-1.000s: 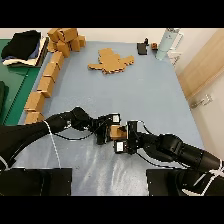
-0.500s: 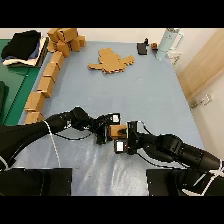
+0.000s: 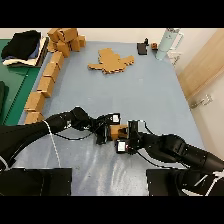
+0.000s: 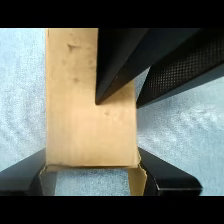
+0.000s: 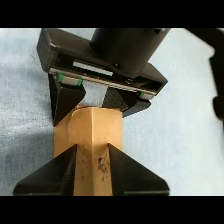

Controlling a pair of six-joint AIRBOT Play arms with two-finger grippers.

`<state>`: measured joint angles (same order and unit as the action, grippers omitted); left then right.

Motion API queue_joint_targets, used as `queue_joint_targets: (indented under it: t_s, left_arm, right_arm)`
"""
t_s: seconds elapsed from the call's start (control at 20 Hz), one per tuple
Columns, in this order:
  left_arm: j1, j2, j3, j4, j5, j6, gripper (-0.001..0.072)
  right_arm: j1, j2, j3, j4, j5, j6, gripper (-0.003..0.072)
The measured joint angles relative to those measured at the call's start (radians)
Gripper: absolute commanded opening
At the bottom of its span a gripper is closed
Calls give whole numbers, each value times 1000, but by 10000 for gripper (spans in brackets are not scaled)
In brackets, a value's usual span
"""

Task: Fold the box.

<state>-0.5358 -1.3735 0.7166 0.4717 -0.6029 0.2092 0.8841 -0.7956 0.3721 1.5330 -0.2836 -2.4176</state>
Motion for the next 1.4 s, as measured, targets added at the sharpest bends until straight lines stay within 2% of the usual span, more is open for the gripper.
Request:
queue_joint_targets:
  t_s: [0.1, 0.75, 0.8, 0.85, 1.4]
  left_arm:
    - [0, 0, 0, 0, 0, 0, 552]
    - [0, 0, 0, 0, -1, 0, 552]
    - [0, 0, 0, 0, 0, 0, 552]
    - [0, 0, 0, 0, 0, 0, 552]
    - [0, 0, 0, 0, 0, 0, 552]
  right_arm:
    - [0, 9, 1, 0, -1, 0, 159]
    - [0, 29, 2, 0, -10, 0, 158]
    - [0, 29, 2, 0, -12, 0, 135]
    - [0, 29, 2, 4, -14, 0, 81]
    - [14, 30, 2, 45, -65, 0, 81]
